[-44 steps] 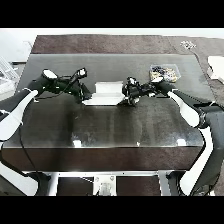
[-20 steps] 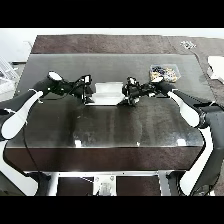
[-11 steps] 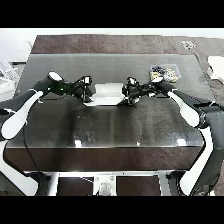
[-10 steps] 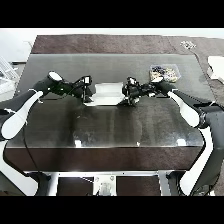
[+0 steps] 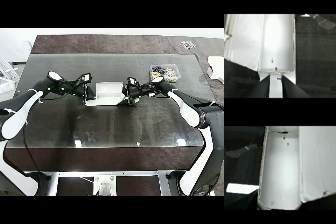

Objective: Fold the box and place the chain.

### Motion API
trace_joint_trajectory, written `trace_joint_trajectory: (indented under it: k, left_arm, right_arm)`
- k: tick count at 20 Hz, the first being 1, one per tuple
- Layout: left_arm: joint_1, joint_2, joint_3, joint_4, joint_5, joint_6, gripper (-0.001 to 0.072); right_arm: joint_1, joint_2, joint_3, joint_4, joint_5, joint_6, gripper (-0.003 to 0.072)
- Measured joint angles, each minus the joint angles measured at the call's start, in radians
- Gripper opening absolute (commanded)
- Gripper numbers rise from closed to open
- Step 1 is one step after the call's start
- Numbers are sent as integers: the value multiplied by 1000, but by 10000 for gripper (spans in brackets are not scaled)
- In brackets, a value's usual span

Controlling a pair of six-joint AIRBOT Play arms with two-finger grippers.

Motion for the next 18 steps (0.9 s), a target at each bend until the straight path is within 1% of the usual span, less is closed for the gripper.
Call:
trace_joint_trajectory:
  k: [5, 7, 10, 12, 13, 14, 15, 16, 18]
  left_arm:
    - [-11, 0, 0, -14, -20, 4, 193]
    - [-33, 0, 0, -21, -22, 8, 301]
    - [-58, -1, 0, -17, 2, 11, 303]
    - [-64, -1, 0, -14, 18, 11, 468]
    - [-66, -1, 0, -14, 27, 11, 483]
    - [-67, -1, 0, -14, 33, 11, 483]
    - [-68, -1, 0, -13, 40, 10, 505]
    - [-69, -1, 0, -13, 45, 7, 634]
    - [-69, -1, 0, -13, 56, -8, 645]
  right_arm:
    - [0, 0, 0, 0, 1, 0, 516]
    - [0, 0, 0, -1, 1, -1, 516]
    - [0, 0, 0, -2, 1, -1, 516]
    - [0, 0, 0, -2, 1, 0, 516]
    - [0, 0, 0, -2, 1, 0, 516]
    - [0, 0, 0, -2, 1, 0, 516]
    - [0, 0, 0, -1, 1, 0, 516]
    - [0, 0, 0, -1, 1, 0, 516]
    - [0, 0, 0, 0, 0, 1, 516]
